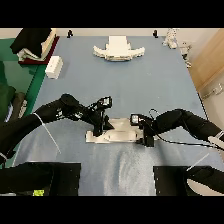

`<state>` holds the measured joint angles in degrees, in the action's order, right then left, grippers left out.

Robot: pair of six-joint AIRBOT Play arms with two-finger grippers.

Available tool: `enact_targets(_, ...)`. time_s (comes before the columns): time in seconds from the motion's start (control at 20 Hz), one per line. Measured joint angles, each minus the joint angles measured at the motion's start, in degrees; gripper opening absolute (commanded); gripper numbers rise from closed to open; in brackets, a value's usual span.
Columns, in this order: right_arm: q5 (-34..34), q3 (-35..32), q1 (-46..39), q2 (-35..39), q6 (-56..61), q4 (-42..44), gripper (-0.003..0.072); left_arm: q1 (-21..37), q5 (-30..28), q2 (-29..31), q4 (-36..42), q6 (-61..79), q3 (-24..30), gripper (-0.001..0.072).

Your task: Fold the box.

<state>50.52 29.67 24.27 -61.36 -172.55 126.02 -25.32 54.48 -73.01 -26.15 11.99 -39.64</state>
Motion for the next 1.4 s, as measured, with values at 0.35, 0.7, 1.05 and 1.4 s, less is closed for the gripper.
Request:
enact_targets(0.35, 0.3, -1.6, 0.2, 1.9, 0.0, 0.5, 0.0653, 0.0, 0.1, 0.0, 0.0, 0.0, 0.0, 0.0013)
enact_targets(0.7, -3.7, -3.2, 0.3, 2.4, 0.0, 0.9, 0.065, 0.0, 0.0, 0.0, 0.0, 0.0, 0.0, 0.0013)
enact_targets(1.05, -4.7, -3.5, 0.5, 2.4, 0.0, 1.0, 0.0509, 0.0, 0.0, 0.0, 0.0, 0.0, 0.0, 0.0013)
enact_targets(1.4, -4.9, -3.5, 0.5, 2.4, 0.0, 0.8, 0.0512, 0.0, 0.0, 0.0, 0.0, 0.0, 0.0, 0.0013)
